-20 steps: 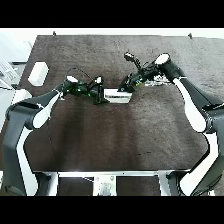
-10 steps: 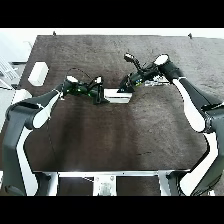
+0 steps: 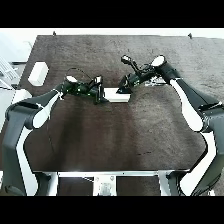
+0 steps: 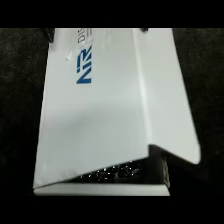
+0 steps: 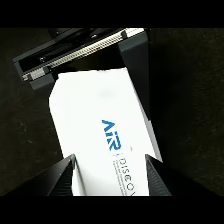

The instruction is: Fold the box and place the chain.

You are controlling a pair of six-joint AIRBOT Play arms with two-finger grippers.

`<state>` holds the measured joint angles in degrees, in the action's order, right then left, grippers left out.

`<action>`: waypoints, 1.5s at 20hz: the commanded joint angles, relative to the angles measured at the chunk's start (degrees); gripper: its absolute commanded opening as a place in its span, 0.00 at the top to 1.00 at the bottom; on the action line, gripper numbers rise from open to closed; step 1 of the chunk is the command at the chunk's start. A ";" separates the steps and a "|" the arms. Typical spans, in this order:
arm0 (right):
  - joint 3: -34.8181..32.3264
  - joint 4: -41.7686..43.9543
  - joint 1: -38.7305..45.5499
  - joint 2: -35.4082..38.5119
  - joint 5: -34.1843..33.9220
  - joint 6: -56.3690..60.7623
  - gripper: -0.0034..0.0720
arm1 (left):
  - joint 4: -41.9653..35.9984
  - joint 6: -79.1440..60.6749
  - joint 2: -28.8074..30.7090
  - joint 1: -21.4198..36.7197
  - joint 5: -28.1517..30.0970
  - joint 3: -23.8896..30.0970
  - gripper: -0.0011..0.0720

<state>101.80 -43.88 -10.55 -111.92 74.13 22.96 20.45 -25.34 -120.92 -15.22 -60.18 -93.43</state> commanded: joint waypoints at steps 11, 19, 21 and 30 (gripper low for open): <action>0.57 -5.68 -1.44 0.68 -5.79 -0.09 0.26 | 0.09 -0.20 0.02 -0.04 -0.33 -0.04 0.59; 0.55 -5.73 -3.96 0.68 -6.08 -0.07 0.26 | 0.09 -0.20 0.04 -0.04 -0.35 -0.04 0.59; 0.55 -5.73 -4.79 0.68 -5.31 0.04 0.26 | 0.09 -0.20 0.02 -0.04 -0.35 -0.04 0.59; -2.97 -7.87 -5.03 0.68 -6.01 0.11 0.26 | 0.09 -0.20 0.04 -0.04 -0.35 -0.04 0.59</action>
<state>100.09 -50.13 -15.70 -111.20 67.90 23.03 20.67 -25.58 -120.92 -15.33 -61.04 -93.43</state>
